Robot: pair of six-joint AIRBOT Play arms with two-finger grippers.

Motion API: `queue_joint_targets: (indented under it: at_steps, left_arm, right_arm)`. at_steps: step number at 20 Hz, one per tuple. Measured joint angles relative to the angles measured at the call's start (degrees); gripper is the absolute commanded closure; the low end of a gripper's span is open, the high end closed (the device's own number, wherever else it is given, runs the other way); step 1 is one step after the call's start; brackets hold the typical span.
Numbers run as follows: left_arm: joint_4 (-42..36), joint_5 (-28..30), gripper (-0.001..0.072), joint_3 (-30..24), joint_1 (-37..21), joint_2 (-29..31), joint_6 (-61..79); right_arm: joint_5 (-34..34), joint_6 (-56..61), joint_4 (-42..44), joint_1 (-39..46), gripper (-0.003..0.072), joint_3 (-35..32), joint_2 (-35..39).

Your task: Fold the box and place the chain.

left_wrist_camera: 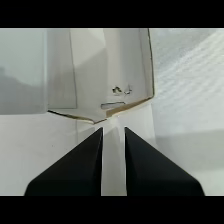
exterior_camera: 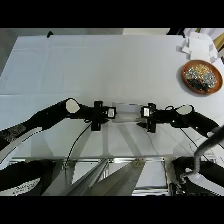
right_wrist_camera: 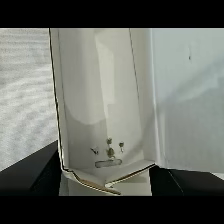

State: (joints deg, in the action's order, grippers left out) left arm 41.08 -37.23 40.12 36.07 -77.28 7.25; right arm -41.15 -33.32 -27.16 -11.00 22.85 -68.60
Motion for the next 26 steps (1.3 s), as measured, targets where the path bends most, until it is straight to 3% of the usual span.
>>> queue_joint_targets:
  at_steps: [16,17,18,19,20,22,23,24,25,26]
  left_arm:
    - [-11.72,4.85,0.0566,0.35,2.82,-2.27,5.95]
    - [-12.11,5.11,0.0545,0.35,3.04,-2.49,6.14]
    - [-12.35,5.33,0.0453,0.35,3.21,-2.60,6.27]
    - [-12.70,5.44,0.0311,0.35,3.32,-2.73,6.34]
    - [-12.81,5.40,0.0276,0.35,3.45,-2.82,6.45]
    - [-13.00,5.51,0.0278,0.35,3.54,-2.91,6.58]
    - [-13.03,5.62,0.0288,0.35,3.56,-2.93,6.69]
    - [-13.05,5.66,0.0421,0.35,3.58,-2.95,6.71]
    - [-13.03,5.86,0.0637,0.35,3.61,-2.95,6.71]
    - [-13.03,6.12,0.0701,0.35,3.58,-2.73,6.54]
  right_arm:
    - [-0.02,0.04,0.02,0.00,0.0345,0.00,0.00]
    - [-0.02,0.04,0.02,0.00,0.0345,0.00,0.00]
    - [-0.02,0.02,0.02,0.00,0.0345,0.00,0.00]
    - [-0.04,0.02,0.02,0.00,0.0345,0.00,0.00]
    - [-0.07,0.02,0.02,0.00,0.0345,0.00,0.00]
    - [-0.07,0.00,0.02,0.00,0.0345,0.00,0.00]
    - [-0.04,0.00,0.02,0.00,0.0345,0.00,0.00]
    - [-0.04,0.02,0.00,0.00,0.0345,0.00,0.00]
    - [-0.04,0.02,0.02,0.00,0.0345,0.00,0.00]
    - [0.00,0.02,0.02,0.00,0.0345,0.00,0.00]
